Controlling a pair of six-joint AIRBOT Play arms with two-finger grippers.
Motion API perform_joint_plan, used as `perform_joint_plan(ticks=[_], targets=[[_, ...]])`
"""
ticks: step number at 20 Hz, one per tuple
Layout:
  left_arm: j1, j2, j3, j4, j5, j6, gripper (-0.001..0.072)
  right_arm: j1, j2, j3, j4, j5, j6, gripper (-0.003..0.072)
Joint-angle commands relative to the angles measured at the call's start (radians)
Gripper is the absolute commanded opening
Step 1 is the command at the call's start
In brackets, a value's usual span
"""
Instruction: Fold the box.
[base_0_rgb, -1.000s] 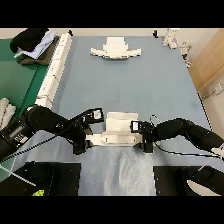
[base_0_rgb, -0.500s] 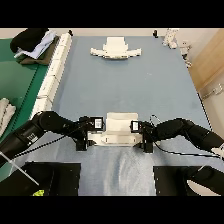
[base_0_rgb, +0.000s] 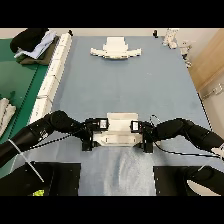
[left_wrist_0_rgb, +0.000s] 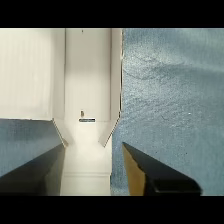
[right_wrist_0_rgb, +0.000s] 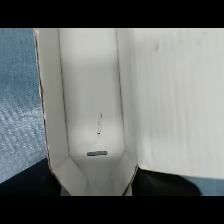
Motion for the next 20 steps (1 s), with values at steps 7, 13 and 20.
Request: perform_joint_plan(ticks=[7, 13, 20], targets=[[-0.020, -0.043, 0.002, -0.016, 0.056, 0.002, 0.0439, 0.000, 0.000, 0.001, 0.000, 0.000, 0.000, 0.0517], [-0.061, -0.055, 0.002, -0.078, 0.065, 0.063, 0.0211, 0.000, 0.000, 0.001, 0.000, 0.000, 0.000, 0.0517], [-0.070, -0.082, 0.003, -0.100, 0.134, 0.081, 0.0082, 0.000, 0.000, 0.001, 0.000, 0.000, 0.000, 0.0517]])
